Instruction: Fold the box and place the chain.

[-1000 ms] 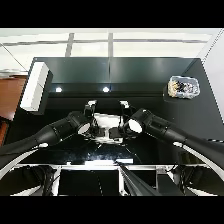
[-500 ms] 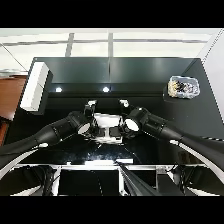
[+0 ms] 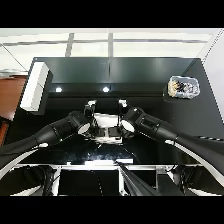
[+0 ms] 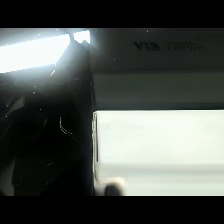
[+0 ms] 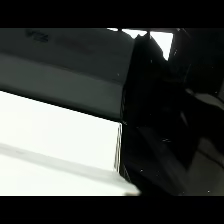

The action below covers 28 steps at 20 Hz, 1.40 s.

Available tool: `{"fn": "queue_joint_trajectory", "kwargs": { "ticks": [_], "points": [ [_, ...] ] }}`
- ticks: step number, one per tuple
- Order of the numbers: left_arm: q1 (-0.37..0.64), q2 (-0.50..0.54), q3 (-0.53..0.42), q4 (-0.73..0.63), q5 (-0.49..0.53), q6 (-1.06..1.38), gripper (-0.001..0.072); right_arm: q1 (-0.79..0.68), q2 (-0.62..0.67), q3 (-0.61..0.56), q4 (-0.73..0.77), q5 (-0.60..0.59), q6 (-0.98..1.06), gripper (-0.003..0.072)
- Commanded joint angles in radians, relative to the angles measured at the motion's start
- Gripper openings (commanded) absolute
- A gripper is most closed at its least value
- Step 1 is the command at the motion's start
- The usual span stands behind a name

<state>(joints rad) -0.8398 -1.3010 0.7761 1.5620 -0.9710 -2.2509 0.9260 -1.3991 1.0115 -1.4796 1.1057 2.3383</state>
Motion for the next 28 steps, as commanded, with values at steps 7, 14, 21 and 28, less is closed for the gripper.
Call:
{"fn": "queue_joint_trajectory", "kwargs": {
  "ticks": [7,14,21,28],
  "points": [
    [0.0,0.0,0.0,0.0,-0.001,0.0,0.0031,0.011,-0.028,0.002,-0.026,-0.009,0.042,0.0308],
    [0.001,0.0,0.0,0.001,0.001,0.0,0.0031,0.011,-0.042,0.002,-0.022,-0.03,0.052,0.0308],
    [0.001,0.0,0.0,0.001,0.002,0.0,0.0031,0.011,-0.044,0.002,-0.022,-0.037,0.069,0.0287],
    [0.001,0.0,0.0,0.001,0.002,0.0,0.0031,0.011,-0.043,0.002,-0.017,-0.039,0.076,0.0032]
  ]
}}
